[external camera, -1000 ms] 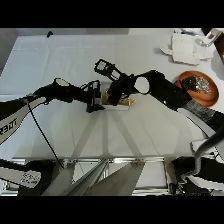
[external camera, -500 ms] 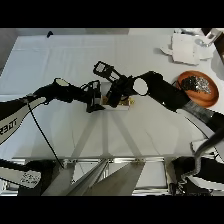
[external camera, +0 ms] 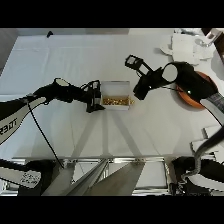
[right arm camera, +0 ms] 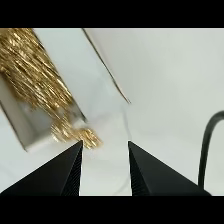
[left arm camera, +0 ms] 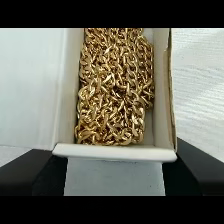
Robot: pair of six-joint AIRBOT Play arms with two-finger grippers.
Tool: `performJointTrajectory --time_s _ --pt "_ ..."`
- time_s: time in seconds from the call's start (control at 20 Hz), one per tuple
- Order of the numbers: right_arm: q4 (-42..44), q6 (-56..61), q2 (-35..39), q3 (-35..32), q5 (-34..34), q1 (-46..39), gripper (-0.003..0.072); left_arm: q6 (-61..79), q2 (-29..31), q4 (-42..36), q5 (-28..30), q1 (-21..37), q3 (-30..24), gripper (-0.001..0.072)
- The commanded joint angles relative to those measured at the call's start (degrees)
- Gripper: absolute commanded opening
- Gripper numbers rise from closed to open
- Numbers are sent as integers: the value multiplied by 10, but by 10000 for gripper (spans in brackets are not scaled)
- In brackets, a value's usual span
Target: Fold the box and place the chain.
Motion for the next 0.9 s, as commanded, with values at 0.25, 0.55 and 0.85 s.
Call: performJointTrajectory --time_s 0.25,0.55,0.85 --pt "65 -252 -100 -37 -29 -45 342 0 0 0 0 0 0 393" --pt "86 -281 -140 -37 -24 -45 342 0 0 0 0 0 0 393" --pt "122 -312 -140 -37 -25 -33 342 0 0 0 0 0 0 393"
